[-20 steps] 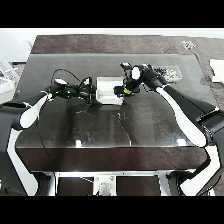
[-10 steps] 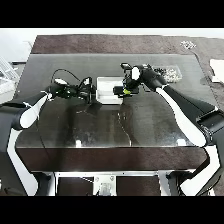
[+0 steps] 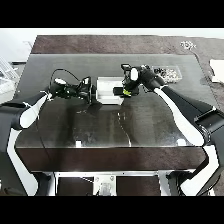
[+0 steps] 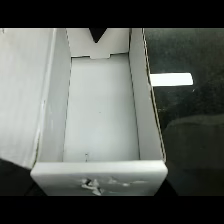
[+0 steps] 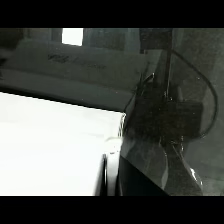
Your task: Fold the box and place the chain.
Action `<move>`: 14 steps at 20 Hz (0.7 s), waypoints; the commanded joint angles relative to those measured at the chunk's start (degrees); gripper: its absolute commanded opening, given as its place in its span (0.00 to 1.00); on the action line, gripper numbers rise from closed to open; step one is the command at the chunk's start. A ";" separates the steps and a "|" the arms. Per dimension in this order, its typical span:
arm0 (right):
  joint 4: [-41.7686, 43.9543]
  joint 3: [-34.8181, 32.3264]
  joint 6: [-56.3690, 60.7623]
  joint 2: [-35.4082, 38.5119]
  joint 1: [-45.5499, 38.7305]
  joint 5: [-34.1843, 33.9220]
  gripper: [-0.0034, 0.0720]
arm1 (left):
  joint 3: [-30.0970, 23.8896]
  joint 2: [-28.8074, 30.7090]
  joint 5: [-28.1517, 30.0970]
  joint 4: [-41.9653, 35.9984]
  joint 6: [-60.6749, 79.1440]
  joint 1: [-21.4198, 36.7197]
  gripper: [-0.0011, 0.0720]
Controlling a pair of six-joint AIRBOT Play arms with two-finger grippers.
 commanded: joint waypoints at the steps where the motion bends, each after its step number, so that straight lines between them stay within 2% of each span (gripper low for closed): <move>1: 0.44 0.00 -0.02 -0.15 0.35 -0.04 0.07 | 0.00 -0.02 0.31 0.07 0.07 -0.02 0.74; 2: 0.46 0.09 0.00 -0.13 0.33 -0.04 0.22 | 0.00 -0.02 0.31 0.09 0.07 -0.02 0.74; 3: 0.44 0.24 0.00 -0.11 0.31 -0.02 0.46 | 0.00 -0.02 0.33 0.09 0.07 -0.02 0.74; 4: 0.42 0.46 -0.02 -0.07 0.28 -0.04 0.50 | 0.00 -0.02 0.35 0.09 0.09 -0.02 0.74; 9: -2.64 3.04 0.00 0.59 0.24 -0.07 0.51 | 0.00 -0.02 0.90 0.13 0.07 -0.02 0.74; 11: -3.93 4.20 -0.02 0.98 0.24 -0.04 0.66 | -0.17 -0.02 1.29 0.13 0.09 -0.02 0.74; 14: -6.69 5.05 -0.04 1.97 0.24 -0.04 0.67 | -0.17 -0.02 1.29 0.13 0.09 -0.02 0.74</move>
